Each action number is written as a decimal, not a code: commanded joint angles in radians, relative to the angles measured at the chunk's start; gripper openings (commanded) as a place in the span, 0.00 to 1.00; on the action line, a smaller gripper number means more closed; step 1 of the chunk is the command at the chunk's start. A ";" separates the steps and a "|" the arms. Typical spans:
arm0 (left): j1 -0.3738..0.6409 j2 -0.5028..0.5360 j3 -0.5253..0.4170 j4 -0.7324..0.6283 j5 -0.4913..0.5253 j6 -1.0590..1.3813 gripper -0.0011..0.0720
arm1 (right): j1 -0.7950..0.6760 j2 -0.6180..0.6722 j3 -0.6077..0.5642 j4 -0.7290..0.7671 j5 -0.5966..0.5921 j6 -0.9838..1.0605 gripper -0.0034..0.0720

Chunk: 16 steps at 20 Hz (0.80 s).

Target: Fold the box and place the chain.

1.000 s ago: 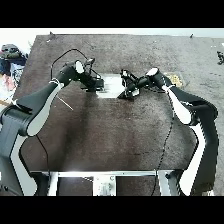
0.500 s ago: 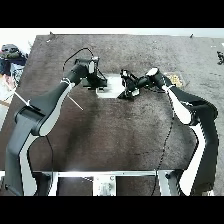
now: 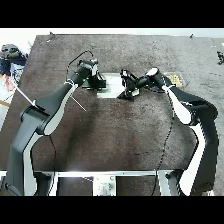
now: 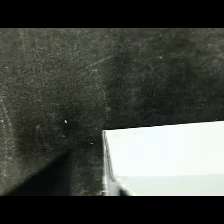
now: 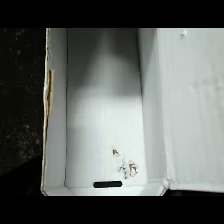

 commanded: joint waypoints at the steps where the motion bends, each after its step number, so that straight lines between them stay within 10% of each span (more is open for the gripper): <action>1: -0.012 -0.009 0.002 0.041 -0.002 -0.006 0.22 | 0.001 0.000 0.001 -0.002 0.001 0.000 0.59; 11: -0.021 -0.010 0.002 0.053 -0.012 -0.039 0.07 | 0.001 0.000 0.001 -0.002 0.001 0.000 0.59; 12: -0.021 -0.007 0.002 0.052 -0.010 -0.031 0.10 | 0.001 0.000 0.001 -0.002 0.001 0.000 0.59; 14: -0.021 0.003 0.005 0.030 -0.009 0.006 0.52 | 0.001 0.000 0.001 -0.002 0.001 0.000 0.59; 16: -0.021 0.023 0.004 0.019 -0.014 0.011 0.55 | 0.001 0.000 0.001 -0.002 0.001 0.000 0.59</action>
